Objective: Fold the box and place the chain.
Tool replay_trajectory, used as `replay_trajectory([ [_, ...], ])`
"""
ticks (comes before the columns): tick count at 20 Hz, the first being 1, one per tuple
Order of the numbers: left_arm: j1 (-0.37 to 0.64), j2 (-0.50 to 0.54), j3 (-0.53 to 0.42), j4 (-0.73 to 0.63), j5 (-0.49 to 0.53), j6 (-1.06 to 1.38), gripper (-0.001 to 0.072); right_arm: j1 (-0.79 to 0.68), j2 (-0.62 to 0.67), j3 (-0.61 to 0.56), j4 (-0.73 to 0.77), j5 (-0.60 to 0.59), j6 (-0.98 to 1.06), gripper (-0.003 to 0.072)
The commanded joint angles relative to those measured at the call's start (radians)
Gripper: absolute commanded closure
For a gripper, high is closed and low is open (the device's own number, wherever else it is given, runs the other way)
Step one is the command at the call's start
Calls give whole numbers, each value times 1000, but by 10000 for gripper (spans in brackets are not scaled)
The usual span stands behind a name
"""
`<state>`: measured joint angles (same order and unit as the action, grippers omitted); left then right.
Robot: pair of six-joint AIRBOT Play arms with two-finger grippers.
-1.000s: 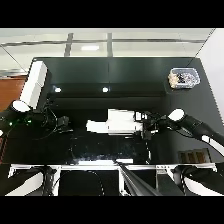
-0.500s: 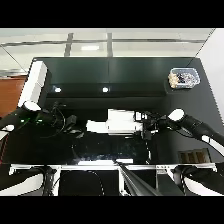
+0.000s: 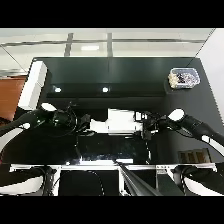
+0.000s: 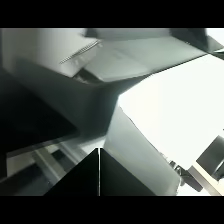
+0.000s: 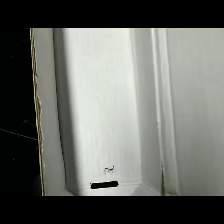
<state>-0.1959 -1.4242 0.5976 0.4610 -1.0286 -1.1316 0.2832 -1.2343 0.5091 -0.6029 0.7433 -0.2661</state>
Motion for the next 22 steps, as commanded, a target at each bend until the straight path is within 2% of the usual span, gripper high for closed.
replay_trajectory([
  [1,-19,-9,1,-70,5,89,684,0,0,0,0,0,0,283],
  [6,-19,-9,1,-77,-4,121,684,0,0,0,0,0,0,283],
  [9,-19,-9,1,-133,-31,183,678,0,0,0,0,0,0,283],
  [10,-19,-9,1,-137,-31,186,585,-1,0,0,0,0,0,282],
  [11,-19,-9,1,-137,-31,187,373,0,0,0,0,0,0,282],
  [12,-19,-9,1,-137,-30,186,208,0,0,0,0,0,0,283],
  [15,-20,-9,1,-145,-32,185,1,0,0,0,0,0,0,283],
  [19,-62,-9,56,-147,-63,184,1,0,0,0,0,0,0,283],
  [22,-118,-8,144,-50,-60,82,33,0,0,0,0,0,0,283],
])
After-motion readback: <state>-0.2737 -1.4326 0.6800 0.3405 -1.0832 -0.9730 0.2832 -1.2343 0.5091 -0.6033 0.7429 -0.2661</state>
